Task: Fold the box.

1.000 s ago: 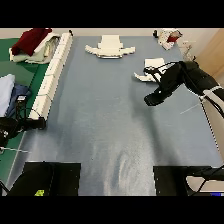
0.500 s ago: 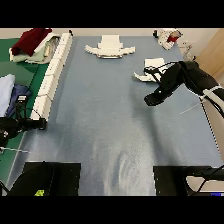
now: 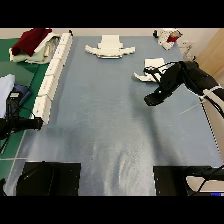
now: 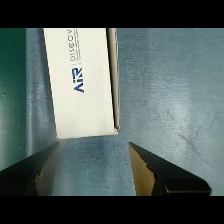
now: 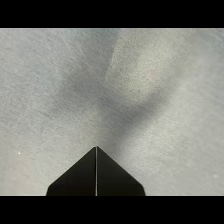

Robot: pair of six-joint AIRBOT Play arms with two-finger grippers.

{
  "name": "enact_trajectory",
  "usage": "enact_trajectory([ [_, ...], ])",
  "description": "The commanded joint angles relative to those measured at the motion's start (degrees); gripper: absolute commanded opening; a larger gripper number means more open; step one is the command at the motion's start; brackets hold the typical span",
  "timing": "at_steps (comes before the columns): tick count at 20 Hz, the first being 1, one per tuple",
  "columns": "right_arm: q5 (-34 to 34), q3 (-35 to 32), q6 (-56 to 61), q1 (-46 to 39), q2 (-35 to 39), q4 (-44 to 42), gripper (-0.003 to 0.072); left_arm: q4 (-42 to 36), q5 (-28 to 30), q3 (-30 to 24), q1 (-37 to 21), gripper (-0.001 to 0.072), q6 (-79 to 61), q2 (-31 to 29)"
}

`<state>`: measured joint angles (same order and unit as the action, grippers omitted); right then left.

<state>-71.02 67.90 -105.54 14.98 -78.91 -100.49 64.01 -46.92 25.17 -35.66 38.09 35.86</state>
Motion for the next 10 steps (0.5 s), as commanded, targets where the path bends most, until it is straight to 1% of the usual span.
enact_trajectory([
  [1, 0.0, 0.04, 0.02, 0.0, -0.04, 0.0, 0.0005, 1.66, -10.56, 3.41, -0.37, 0.0683, 6.32, -8.13],
  [4, 0.0, 0.04, 0.02, 0.0, -0.04, 0.0, 0.0006, 1.68, -14.4, 5.66, 0.74, 0.0683, 8.96, -11.58],
  [7, 0.0, 0.04, 0.02, 0.0, -0.04, 0.0, 0.0006, 1.53, -17.64, 7.41, 2.84, 0.0682, 11.17, -11.34],
  [10, 0.0, 0.04, 0.02, 0.0, -0.04, 0.0, 0.0006, 1.11, -20.13, 10.05, 8.2, 0.0681, 12.7, -9.6],
])
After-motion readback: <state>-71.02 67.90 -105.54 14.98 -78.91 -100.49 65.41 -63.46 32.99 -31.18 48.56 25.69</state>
